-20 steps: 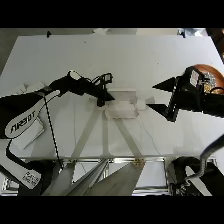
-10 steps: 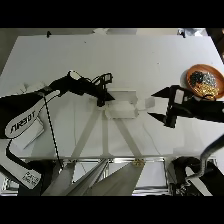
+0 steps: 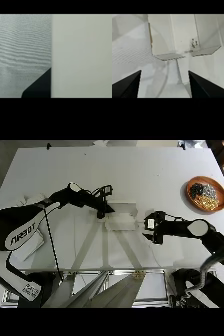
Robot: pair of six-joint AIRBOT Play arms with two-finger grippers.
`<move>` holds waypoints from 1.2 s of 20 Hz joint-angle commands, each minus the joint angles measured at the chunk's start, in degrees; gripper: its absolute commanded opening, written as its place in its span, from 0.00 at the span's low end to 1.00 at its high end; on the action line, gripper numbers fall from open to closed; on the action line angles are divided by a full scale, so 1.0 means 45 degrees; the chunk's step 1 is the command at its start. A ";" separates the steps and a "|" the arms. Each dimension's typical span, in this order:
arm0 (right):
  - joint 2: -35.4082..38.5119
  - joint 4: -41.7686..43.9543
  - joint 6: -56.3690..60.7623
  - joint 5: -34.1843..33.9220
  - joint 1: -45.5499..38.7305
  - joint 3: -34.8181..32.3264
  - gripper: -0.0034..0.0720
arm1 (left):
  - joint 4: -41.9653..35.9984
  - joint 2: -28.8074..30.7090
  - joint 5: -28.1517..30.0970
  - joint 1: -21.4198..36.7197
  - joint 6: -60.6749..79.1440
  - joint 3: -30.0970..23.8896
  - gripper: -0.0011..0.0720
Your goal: Fold the box and place the chain.
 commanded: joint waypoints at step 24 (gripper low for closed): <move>-0.3478 0.6994 -0.3152 -0.3215 0.0117 0.0248 0.91 | 0.0005 -0.0010 0.0005 -0.0005 0.0000 -0.0005 0.03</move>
